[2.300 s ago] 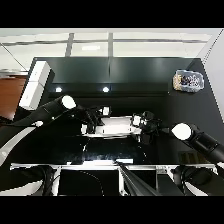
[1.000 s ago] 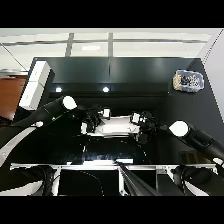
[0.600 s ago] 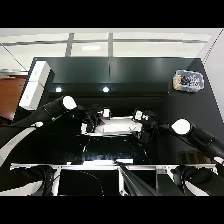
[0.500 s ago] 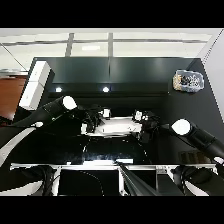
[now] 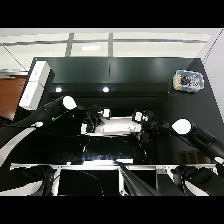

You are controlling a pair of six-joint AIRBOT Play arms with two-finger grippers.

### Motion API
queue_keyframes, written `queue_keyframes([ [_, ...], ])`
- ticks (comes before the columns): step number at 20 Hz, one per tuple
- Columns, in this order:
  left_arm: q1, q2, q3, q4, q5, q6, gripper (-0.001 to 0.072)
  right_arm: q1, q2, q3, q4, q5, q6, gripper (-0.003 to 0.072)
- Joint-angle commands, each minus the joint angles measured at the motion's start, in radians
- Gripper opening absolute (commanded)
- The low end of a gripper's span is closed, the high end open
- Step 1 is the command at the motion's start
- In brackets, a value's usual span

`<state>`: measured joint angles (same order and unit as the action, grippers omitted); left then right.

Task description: Fold the box and place the chain.

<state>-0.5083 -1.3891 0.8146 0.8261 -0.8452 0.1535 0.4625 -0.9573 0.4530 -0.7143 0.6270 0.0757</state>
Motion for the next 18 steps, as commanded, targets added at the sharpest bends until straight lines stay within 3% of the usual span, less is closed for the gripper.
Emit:
queue_keyframes([
  [1, 0.000, 0.001, 0.000, 0.000, 0.000, 0.000, 0.0027, 0.000, -0.015, 0.001, 0.099, -0.005, -0.091, 0.0708],
  [7, 0.000, 0.000, 0.000, 0.000, 0.000, 0.000, 0.0029, 0.001, -0.076, 0.001, 0.136, 0.085, -0.205, 0.0708],
  [18, 0.000, 0.000, 0.000, 0.000, 0.000, -0.001, 0.0029, -0.039, -0.194, 0.001, 0.140, 0.068, -0.347, 0.0700],
])
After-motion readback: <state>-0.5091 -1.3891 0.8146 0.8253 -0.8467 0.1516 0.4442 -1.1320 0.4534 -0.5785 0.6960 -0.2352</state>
